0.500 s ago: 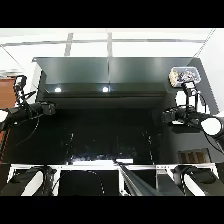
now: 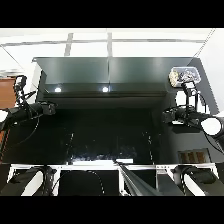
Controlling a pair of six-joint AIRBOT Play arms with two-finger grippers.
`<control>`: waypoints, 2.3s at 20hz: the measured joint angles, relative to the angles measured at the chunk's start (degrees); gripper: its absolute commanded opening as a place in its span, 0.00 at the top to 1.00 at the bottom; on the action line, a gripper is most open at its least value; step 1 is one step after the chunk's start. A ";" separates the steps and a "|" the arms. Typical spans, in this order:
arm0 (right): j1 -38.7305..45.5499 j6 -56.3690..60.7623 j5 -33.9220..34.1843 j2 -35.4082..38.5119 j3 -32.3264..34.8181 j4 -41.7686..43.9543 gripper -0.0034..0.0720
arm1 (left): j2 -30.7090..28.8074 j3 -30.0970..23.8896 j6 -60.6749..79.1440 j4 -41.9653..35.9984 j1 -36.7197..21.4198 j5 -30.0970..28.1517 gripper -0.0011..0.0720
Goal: Fold the box and place the chain.
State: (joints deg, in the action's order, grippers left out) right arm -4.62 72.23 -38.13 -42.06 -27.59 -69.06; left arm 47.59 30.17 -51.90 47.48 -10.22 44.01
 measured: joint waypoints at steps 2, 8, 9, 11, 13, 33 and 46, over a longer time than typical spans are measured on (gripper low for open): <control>0.00 0.00 0.00 0.00 0.00 -0.02 0.93 | 0.00 0.00 0.02 0.00 0.00 -0.02 0.95; 0.00 0.00 3.30 0.00 0.00 0.13 0.93 | 0.02 0.00 0.02 -2.64 0.00 -2.69 0.94; -0.02 -0.02 5.46 0.00 0.00 0.50 0.93 | 0.04 0.00 0.02 -3.13 0.00 -2.91 0.94; -0.07 -0.02 10.71 0.00 0.00 2.45 0.93 | 0.07 0.00 0.02 -4.17 0.00 -3.69 0.95; -0.07 -0.02 16.85 -0.07 0.00 6.73 0.93 | 0.11 0.00 -0.04 -5.90 0.00 -5.84 0.95; 41.40 19.41 -2.91 -26.93 -28.37 -17.81 0.02 | 9.94 16.76 -38.38 31.39 10.47 8.39 0.01; 51.43 -1.31 -31.39 -50.97 -51.28 -12.57 0.54 | 9.94 16.98 -42.80 34.29 10.71 10.19 0.01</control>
State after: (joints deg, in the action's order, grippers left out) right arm 46.81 70.91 -69.52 -93.03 -78.87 -81.62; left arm 57.54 47.16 -94.70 81.78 0.49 54.19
